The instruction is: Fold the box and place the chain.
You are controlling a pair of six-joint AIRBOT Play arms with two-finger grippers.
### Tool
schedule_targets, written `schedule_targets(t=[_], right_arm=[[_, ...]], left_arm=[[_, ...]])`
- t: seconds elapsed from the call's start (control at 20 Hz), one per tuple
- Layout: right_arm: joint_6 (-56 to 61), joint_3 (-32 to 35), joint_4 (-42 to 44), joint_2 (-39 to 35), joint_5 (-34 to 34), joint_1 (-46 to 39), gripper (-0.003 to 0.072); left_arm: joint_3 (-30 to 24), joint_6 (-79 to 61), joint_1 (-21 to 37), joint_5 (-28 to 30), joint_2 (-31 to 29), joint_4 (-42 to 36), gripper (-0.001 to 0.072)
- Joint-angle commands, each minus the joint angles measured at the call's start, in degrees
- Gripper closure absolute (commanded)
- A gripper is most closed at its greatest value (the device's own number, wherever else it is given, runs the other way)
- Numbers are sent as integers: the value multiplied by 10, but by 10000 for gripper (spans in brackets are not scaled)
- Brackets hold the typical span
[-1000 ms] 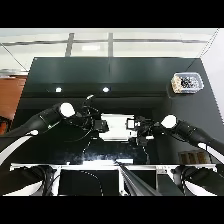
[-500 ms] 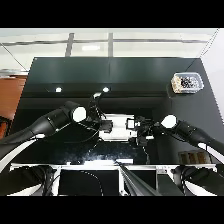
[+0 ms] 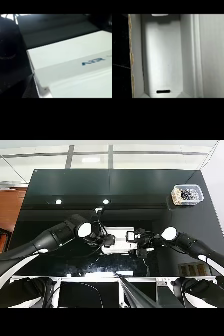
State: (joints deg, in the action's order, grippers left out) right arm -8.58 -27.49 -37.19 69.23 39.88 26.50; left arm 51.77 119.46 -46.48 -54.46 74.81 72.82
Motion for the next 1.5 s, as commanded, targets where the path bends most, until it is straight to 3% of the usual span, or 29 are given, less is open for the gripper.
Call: schedule_targets(t=[0.0,0.1,0.2,0.25,0.7,1.45], right_arm=[[1,0,1,0,-1,0,273],[1,0,1,0,-1,0,272],[1,0,1,0,-1,0,273],[1,0,1,0,-1,0,273],[1,0,1,0,-1,0,272],[1,0,1,0,-1,0,273]], left_arm=[[1,64,-14,-2,9,52,262],[1,93,-24,-2,16,75,265],[1,113,-27,-1,19,90,405],[3,113,-27,-2,19,90,431],[100,155,-45,-130,88,161,431],[101,205,-63,-100,112,152,433]])
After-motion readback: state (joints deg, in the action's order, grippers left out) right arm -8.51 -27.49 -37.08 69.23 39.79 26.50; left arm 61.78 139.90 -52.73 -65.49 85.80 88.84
